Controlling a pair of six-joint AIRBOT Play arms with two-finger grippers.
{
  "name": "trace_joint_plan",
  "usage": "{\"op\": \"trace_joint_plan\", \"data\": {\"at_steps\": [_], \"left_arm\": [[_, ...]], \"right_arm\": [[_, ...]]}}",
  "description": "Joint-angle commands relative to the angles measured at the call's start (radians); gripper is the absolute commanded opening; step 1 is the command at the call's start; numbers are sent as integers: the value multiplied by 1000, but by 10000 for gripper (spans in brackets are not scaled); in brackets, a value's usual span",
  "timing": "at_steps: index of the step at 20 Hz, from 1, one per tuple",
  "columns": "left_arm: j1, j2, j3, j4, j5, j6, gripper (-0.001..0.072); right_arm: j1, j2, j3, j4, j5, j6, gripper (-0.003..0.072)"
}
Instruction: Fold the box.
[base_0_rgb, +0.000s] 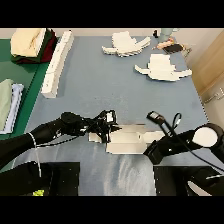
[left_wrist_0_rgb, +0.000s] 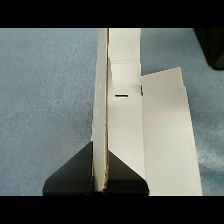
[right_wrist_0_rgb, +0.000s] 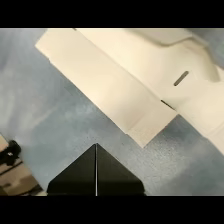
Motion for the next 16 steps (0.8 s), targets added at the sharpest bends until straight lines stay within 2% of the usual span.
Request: {"op": "trace_joint_plan", "data": {"at_steps": [1, 3, 4, 5, 6, 7, 14, 16], "left_arm": [[-1, 0, 0, 0, 0, 0, 14], [-1, 0, 0, 0, 0, 0, 14], [-1, 1, 0, 0, 0, 0, 14], [-1, 0, 0, 0, 0, 0, 14], [-1, 0, 0, 0, 0, 0, 14], [-1, 0, 0, 0, 0, 0, 14], [-1, 0, 0, 0, 0, 0, 14], [-1, 0, 0, 0, 0, 0, 14]], "right_arm": [[354, 3, 2, -329, -114, 106, -1], [578, 2, -1, -521, -167, 201, 3], [668, -7, -3, -607, -183, 236, 150], [724, -24, -3, -687, -200, 283, 416], [753, -45, -3, -763, -229, 331, 587], [756, -70, -2, -801, -258, 338, 613], [741, -303, -2, -937, -356, 340, 613], [742, -330, 4, -992, -367, 426, 610]]}}
